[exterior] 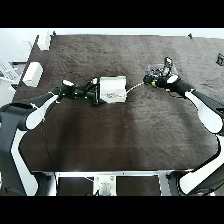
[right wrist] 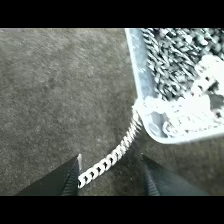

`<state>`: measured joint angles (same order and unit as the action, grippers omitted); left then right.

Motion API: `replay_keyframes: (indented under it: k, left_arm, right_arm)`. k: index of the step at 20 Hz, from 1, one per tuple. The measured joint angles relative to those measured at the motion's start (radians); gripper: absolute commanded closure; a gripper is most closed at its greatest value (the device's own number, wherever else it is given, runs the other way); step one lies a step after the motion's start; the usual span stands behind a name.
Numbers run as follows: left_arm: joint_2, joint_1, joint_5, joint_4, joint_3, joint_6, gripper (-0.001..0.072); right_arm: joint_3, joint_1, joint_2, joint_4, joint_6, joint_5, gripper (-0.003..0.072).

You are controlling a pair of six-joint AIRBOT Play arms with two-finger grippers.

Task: Fold the box and place the chain.

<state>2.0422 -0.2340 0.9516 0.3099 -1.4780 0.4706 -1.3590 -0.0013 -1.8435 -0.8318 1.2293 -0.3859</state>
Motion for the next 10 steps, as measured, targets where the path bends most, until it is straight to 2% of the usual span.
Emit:
replay_keyframes:
  k: [3, 5, 10]
  left_arm:
    - [0.000, 0.000, 0.000, 0.000, 0.000, 0.000, 0.0248]
    - [0.000, 0.000, 0.000, 0.000, 0.000, 0.000, 0.0248]
    - [0.000, 0.000, 0.000, 0.000, 0.000, 0.000, 0.0248]
  right_arm:
    - [-0.023, -0.011, -0.013, 0.039, -0.058, -0.029, 0.0285]
    - [-0.031, -0.018, -0.021, 0.078, -0.111, -0.052, 0.0334]
    - [-0.051, -0.029, -0.032, 0.149, -0.199, -0.100, 0.0591]
